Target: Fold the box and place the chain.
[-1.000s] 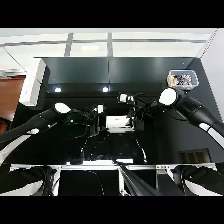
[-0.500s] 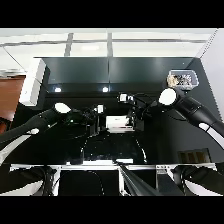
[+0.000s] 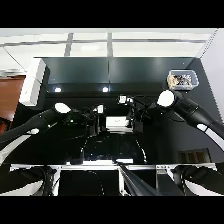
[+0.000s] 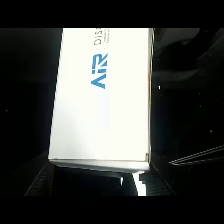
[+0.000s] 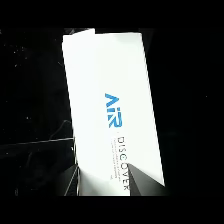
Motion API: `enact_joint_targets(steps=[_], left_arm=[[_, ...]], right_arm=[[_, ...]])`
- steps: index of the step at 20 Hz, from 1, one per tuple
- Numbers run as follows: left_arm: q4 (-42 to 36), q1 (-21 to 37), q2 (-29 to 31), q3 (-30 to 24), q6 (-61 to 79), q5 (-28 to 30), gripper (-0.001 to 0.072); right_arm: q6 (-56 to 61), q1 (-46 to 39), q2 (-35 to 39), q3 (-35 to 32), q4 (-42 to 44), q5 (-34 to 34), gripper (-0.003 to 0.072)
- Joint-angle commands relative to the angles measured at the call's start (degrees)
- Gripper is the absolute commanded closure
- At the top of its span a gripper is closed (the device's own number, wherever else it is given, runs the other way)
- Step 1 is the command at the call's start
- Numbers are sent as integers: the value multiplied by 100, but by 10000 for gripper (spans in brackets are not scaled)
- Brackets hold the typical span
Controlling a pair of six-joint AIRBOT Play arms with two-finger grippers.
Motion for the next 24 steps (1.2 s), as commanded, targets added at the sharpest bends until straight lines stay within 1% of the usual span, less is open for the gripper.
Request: enact_joint_targets(steps=[1, 6, 9, 12, 14, 15, 16, 17, 18, 21, 22, 24], left_arm=[[-9, -2, -4, 4, -9, 17, 365], [-9, -2, -4, 4, -9, 17, 366], [-9, 0, -4, 4, -9, 17, 366], [-9, 0, -4, 4, -9, 17, 366], [-9, 0, -4, 4, -9, 17, 366], [-11, 0, -4, 4, -9, 17, 366], [-11, -2, -4, 4, -9, 20, 366], [-11, 0, -4, 4, -13, 20, 366], [-9, 0, -4, 4, -13, 20, 366], [-11, 0, -4, 4, -13, 22, 365], [-11, 0, -4, 4, -15, 24, 365], [-11, 0, -4, 4, -22, 31, 366]], right_arm=[[2, 9, -70, -20, -15, 24, 350], [9, 7, -90, 2, 26, -90, 350], [428, -4, 70, 120, 103, -37, 350], [1058, -245, 286, 149, 837, 4, 350], [1775, -564, 304, 146, 1405, 275, 351], [2140, -721, 299, 142, 1558, 459, 357], [2468, -844, 299, 105, 1655, 592, 566], [2800, -957, 293, 11, 1788, 595, 670], [3008, -1036, 260, -105, 2002, 592, 671], [3104, -1147, 24, -538, 3141, 413, 671], [3104, -1147, -96, -614, 3300, 350, 671], [3099, -1147, -369, -649, 3314, 330, 670]])
